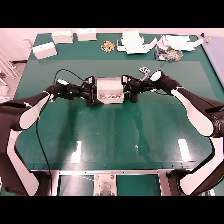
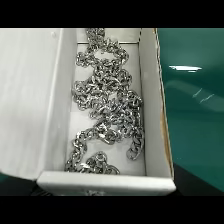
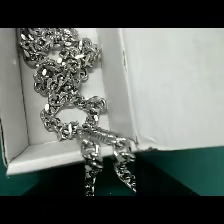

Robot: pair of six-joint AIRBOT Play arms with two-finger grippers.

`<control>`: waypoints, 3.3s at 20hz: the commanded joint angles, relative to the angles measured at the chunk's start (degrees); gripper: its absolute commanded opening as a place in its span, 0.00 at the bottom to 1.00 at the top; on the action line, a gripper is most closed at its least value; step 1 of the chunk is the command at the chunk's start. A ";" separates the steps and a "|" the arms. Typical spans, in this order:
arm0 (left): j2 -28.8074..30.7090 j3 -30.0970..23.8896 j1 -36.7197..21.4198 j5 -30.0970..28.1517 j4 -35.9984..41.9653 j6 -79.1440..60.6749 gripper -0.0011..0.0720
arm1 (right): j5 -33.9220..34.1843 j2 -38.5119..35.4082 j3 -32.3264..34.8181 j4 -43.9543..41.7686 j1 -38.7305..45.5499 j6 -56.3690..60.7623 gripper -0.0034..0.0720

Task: Fold the box and place the chain.

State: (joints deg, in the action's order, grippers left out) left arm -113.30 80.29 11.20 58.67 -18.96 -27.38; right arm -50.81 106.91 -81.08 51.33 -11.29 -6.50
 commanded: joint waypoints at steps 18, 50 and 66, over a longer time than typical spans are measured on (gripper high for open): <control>0.02 0.00 0.04 0.33 -0.09 -0.09 0.72 | -1.53 -9.40 -0.83 4.96 -0.13 15.63 0.05; 0.02 0.00 0.04 0.33 -0.09 -0.09 0.72 | -2.10 -27.58 -21.49 49.40 -28.74 54.34 0.05; 0.02 0.00 0.04 0.31 -0.09 -0.09 0.72 | 2.82 -19.04 -5.03 44.65 -23.67 66.07 0.06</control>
State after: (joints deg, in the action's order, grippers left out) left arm -113.30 80.31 11.27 59.00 -19.05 -27.46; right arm -51.00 86.24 -88.92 98.10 -36.07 59.00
